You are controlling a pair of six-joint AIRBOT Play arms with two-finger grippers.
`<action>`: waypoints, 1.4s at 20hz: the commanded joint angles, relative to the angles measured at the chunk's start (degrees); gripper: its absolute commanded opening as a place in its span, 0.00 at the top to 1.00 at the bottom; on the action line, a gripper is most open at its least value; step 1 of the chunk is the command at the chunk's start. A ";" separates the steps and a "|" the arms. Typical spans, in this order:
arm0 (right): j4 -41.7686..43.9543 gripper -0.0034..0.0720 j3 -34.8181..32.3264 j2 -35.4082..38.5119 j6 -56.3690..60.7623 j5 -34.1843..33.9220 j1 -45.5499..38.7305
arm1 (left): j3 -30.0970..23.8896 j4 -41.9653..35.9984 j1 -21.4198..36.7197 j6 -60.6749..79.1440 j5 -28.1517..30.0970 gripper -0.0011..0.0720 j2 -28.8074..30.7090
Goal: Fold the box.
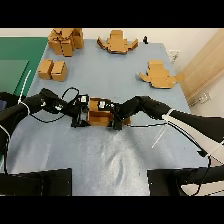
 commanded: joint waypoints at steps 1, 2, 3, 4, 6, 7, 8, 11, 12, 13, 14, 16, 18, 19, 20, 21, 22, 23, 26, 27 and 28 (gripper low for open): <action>-0.11 0.28 0.02 -0.02 -0.02 0.07 0.02 | 0.15 3.17 -2.29 -2.14 4.74 0.04 -0.20; -0.11 0.28 0.02 -0.02 -0.02 0.07 0.02 | 0.15 3.98 -2.73 -3.17 5.27 0.04 -0.26; -0.11 0.28 0.02 -0.02 -0.02 0.07 0.02 | 0.15 4.15 -3.08 -3.26 5.22 0.04 -0.42; -0.11 0.28 0.02 -0.02 -0.02 0.07 0.02 | 0.15 4.17 -3.50 -3.23 5.29 0.04 -0.63; -0.09 0.28 0.02 -0.02 -0.02 0.07 0.02 | 0.15 4.09 -4.15 -3.26 6.03 0.04 -0.72; -0.09 0.28 0.02 -0.02 -0.02 0.07 0.02 | 0.15 4.13 -4.37 -3.28 6.34 0.04 -0.72; -0.11 0.28 0.02 -0.02 -0.02 0.07 0.02 | 0.15 4.11 -4.52 -3.37 6.75 0.12 -0.72; -0.09 0.28 0.02 -0.02 -0.02 0.04 0.02 | 0.15 4.42 -4.79 -3.37 6.54 0.54 -0.72; -0.09 0.28 0.02 -0.02 0.00 0.04 0.02 | 0.15 4.61 -4.85 -3.30 6.29 0.70 -0.72; -0.13 0.27 0.02 -0.02 0.00 0.04 0.00 | 0.15 4.55 -4.85 -3.32 6.03 0.74 -0.72; -0.22 0.23 0.02 0.00 0.00 0.04 -0.02 | 0.15 4.61 -4.85 -3.34 5.66 0.74 -0.72; -1.95 0.01 0.02 0.31 1.53 0.00 -0.02 | 0.15 4.66 -4.83 -3.39 5.09 0.74 -0.72; -7.17 0.01 0.02 1.31 6.49 -0.90 -0.15 | 0.15 4.70 -4.83 -3.39 5.11 0.74 -0.72; -9.05 0.01 0.02 2.16 9.38 -2.01 -0.50 | 0.15 4.83 -4.83 -3.43 5.07 0.74 -0.72; -9.60 0.01 0.02 3.15 10.82 -3.41 -1.11 | 0.15 4.83 -4.83 -3.45 5.07 0.74 -0.72; -9.55 0.01 0.02 4.37 11.67 -5.29 -1.90 | 0.15 4.85 -4.83 -3.48 5.09 0.74 -0.72; -9.55 0.01 0.02 5.62 12.15 -6.93 -2.62 | 0.15 4.85 -4.83 -3.89 5.14 0.74 -0.72; -9.31 0.01 0.02 7.15 13.11 -8.57 -3.45 | 0.15 4.85 -4.83 -4.96 5.29 0.74 -0.72; -5.90 0.01 0.02 12.87 18.51 -10.64 -5.51 | 0.15 6.16 -4.83 -7.34 5.20 0.74 -0.72; -1.75 0.03 0.02 15.32 19.10 -10.58 -5.86 | 0.15 6.29 -4.81 -7.48 5.18 0.74 -0.72; 3.08 0.30 0.02 17.44 19.08 -9.27 -5.84 | 0.15 6.29 -4.79 -7.45 5.27 0.74 -0.72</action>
